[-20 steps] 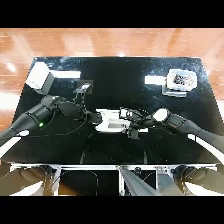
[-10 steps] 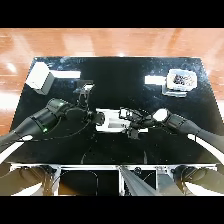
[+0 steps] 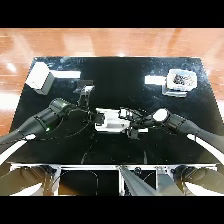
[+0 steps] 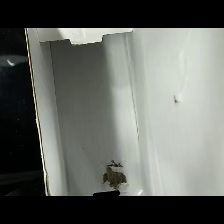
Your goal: Fold the box and place the chain.
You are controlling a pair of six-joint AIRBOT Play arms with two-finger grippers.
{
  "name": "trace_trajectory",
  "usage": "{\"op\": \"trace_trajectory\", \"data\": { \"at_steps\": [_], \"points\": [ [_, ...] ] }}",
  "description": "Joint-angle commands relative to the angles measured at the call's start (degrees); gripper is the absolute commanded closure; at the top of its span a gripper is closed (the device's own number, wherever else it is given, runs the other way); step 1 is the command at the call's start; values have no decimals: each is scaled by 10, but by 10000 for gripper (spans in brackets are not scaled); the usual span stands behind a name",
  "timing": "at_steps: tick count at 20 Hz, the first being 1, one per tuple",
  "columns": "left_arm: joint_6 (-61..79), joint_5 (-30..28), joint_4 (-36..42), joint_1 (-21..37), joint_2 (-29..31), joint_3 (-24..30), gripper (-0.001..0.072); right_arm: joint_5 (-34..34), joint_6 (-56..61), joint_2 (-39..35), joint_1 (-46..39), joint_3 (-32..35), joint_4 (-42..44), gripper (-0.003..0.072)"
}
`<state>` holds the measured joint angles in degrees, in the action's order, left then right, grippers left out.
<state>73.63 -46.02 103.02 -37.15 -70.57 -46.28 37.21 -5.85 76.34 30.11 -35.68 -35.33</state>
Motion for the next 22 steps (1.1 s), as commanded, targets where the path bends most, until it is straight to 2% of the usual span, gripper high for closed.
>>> {"op": "trace_trajectory", "data": {
  "at_steps": [1,3,5,7,10,14,16,18,21,22],
  "points": [
    [-21,-1,-8,-5,-1,0,82,0,0,0,0,0,0,149],
    [-45,-4,-23,-23,-1,0,85,0,0,0,0,0,0,149],
    [-105,-5,-77,-52,-1,0,88,0,0,0,0,0,0,149],
    [-148,-44,-111,-69,-5,-5,101,0,0,0,0,0,0,149],
    [-173,-73,-127,-80,-21,-18,161,0,0,0,0,0,0,148],
    [-164,-78,-127,-83,-60,-63,172,0,0,0,0,0,-1,149],
    [-162,-77,-125,-83,-66,-81,305,0,0,0,0,0,-1,148],
    [-162,-81,-122,-83,-66,-86,308,0,0,0,0,0,-1,148],
    [-162,-96,-121,-83,-69,-86,413,0,0,0,0,0,-1,148],
    [-163,-96,-116,-83,-72,-86,413,0,0,0,0,0,0,148]
  ]
}}
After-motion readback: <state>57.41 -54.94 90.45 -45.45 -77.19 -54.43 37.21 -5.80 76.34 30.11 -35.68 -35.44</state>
